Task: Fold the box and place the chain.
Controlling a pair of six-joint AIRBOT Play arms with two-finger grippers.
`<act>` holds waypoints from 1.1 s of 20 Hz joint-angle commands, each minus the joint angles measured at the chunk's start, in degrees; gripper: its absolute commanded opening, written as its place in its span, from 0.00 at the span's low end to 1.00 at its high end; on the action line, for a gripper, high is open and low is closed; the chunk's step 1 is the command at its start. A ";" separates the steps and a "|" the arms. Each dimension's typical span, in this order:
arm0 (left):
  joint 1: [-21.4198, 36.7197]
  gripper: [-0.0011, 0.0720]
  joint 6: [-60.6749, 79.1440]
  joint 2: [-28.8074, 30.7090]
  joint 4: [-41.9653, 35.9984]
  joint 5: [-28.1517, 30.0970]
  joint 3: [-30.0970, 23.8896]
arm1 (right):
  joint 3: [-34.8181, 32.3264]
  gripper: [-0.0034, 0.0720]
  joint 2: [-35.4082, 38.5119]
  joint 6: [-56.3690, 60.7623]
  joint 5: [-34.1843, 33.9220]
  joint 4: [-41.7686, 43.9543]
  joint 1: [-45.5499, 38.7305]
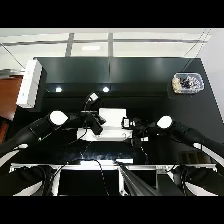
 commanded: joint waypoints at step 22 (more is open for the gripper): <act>20.11 0.58 -0.22 13.42 22.86 -31.08 1.09 | 0.00 0.65 0.00 0.02 -0.04 0.02 0.00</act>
